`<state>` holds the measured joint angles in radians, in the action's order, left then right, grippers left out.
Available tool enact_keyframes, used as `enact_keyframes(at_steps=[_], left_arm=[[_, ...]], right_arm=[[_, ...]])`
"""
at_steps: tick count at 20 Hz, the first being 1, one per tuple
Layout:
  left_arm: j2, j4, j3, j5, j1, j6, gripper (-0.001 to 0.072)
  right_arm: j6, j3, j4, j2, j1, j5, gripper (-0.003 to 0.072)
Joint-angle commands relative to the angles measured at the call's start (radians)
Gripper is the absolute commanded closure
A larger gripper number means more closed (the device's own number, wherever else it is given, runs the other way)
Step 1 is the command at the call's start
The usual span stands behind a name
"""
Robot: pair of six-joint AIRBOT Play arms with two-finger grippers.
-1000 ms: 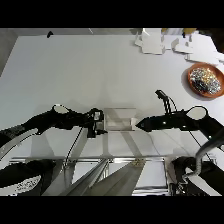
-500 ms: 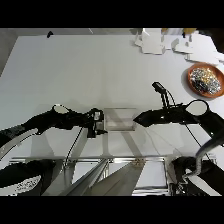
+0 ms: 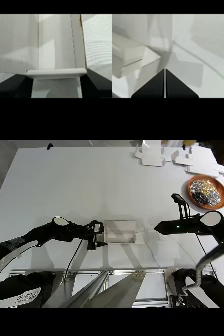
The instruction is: Fold the box and place the chain.
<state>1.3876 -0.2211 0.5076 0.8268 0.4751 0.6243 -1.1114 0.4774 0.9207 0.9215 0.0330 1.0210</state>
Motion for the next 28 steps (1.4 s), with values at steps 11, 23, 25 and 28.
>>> enact_keyframes(at_steps=[11, 23, 25, 28], left_arm=[[-0.001, 0.000, 0.001, 0.000, 0.000, 0.000, 0.0453], [-0.001, 0.000, 0.001, 0.000, 0.000, 0.000, 0.0453], [-0.001, 0.000, 0.001, 0.000, 0.000, 0.000, 0.0453], [-0.001, 0.000, 0.001, 0.000, 0.000, 0.000, 0.0453]], right_arm=[[0.174, -0.110, -0.369, 0.169, -0.127, -0.070, 0.0517], [0.178, -0.110, -0.447, 0.088, -0.128, -0.021, 0.0384], [0.178, -0.110, -0.454, 0.089, -0.142, -0.016, 0.0384], [0.161, -0.109, -0.457, 0.089, -0.224, -0.059, 0.0339]])
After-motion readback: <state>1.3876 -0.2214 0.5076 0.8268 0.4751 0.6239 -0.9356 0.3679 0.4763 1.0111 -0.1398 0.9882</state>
